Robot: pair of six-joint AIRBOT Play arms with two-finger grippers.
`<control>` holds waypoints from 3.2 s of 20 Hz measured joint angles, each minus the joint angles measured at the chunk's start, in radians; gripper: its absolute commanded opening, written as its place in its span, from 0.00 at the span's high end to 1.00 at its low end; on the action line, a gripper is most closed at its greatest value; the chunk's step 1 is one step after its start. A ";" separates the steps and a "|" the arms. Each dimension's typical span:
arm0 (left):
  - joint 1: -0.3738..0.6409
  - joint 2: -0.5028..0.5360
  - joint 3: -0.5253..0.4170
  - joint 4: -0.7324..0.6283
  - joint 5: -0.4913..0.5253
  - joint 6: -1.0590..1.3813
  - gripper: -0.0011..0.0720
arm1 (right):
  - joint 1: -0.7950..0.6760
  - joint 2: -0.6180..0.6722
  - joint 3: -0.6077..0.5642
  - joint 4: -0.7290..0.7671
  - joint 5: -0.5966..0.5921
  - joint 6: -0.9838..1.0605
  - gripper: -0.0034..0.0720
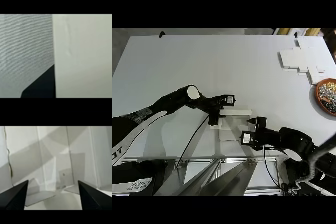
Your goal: Fold the box and place the chain.
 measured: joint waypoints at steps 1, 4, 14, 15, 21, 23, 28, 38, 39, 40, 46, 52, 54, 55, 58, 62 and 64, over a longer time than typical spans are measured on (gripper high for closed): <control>0.000 0.000 0.000 0.000 0.000 0.000 0.97 | 0.018 0.000 0.000 -0.002 0.000 0.000 0.03; 0.000 0.000 0.000 0.000 0.000 0.000 0.97 | 0.080 0.000 -0.024 -0.013 0.006 0.005 0.03; 0.000 0.000 0.000 0.000 0.000 0.000 0.97 | 0.012 -0.005 -0.073 -0.067 -0.061 0.026 0.04; 0.000 0.000 0.000 0.000 0.000 0.000 0.97 | -0.002 -0.005 -0.074 -0.071 -0.068 0.026 0.04; 0.000 0.000 0.000 0.000 0.000 0.000 0.97 | -0.034 -0.005 -0.047 -0.059 -0.082 0.026 0.03; 0.000 0.000 0.000 0.000 0.003 0.000 0.97 | -0.060 -0.005 -0.026 -0.018 -0.069 0.006 0.03; 0.000 0.000 0.000 -0.001 0.003 -0.001 0.97 | -0.154 -0.005 -0.004 0.173 -0.016 -0.163 0.04; 0.000 0.000 0.000 -0.001 0.002 0.000 0.97 | -0.289 -0.020 0.056 0.346 0.063 -0.345 0.04; 0.000 0.000 0.000 0.000 0.002 0.000 0.97 | -0.292 -0.031 0.058 0.367 0.066 -0.369 0.04; 0.000 0.000 0.000 0.000 0.002 0.000 0.97 | -0.294 -0.044 0.059 0.387 0.067 -0.395 0.04; 0.000 0.000 0.000 0.000 -0.003 0.000 0.97 | -0.322 -0.087 0.066 0.500 0.132 -0.515 0.04; 0.000 0.000 0.000 0.000 -0.004 0.001 0.97 | -0.224 -0.044 0.068 0.555 0.235 -0.540 0.53; 0.000 0.000 0.000 0.000 -0.003 0.001 0.97 | -0.175 -0.051 0.068 0.615 0.215 -0.541 0.79; 0.000 0.000 0.000 0.000 -0.003 0.001 0.97 | -0.155 -0.065 0.069 0.654 0.190 -0.543 0.85; 0.000 0.000 0.000 0.000 -0.002 0.001 0.97 | -0.105 -0.154 0.079 0.809 0.088 -0.571 0.91; 0.000 0.000 0.000 0.000 0.000 0.000 0.97 | -0.056 -0.335 0.162 0.961 0.015 -0.621 0.93; 0.000 0.000 0.000 0.000 0.000 0.000 0.97 | -0.044 -0.415 0.214 1.001 -0.015 -0.631 0.93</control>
